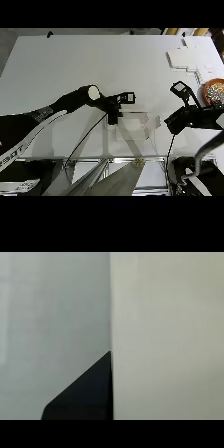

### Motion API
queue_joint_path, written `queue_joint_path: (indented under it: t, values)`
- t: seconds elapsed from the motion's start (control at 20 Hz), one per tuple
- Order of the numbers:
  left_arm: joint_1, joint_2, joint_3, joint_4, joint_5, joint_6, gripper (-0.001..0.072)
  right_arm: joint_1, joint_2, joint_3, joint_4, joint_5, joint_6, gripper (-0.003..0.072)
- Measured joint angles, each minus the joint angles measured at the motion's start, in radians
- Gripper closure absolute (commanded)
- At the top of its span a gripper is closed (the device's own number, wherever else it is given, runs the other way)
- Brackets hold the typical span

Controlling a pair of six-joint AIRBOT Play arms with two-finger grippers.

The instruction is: Fold the box and place the chain.

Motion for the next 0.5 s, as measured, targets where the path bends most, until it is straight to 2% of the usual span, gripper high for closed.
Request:
queue_joint_path:
  t: [0.25, 0.5]
  values:
    - [-0.018, 0.028, -0.016, 0.062, -0.016, -0.119, 0.0712, 0.0, 0.0, 0.0, 0.0, 0.0, -0.006, 0.0347]
    - [-0.06, 0.028, -0.034, 0.068, 0.089, -0.057, 0.0711, 0.0, 0.0, 0.0, 0.0, -0.002, -0.008, 0.0347]
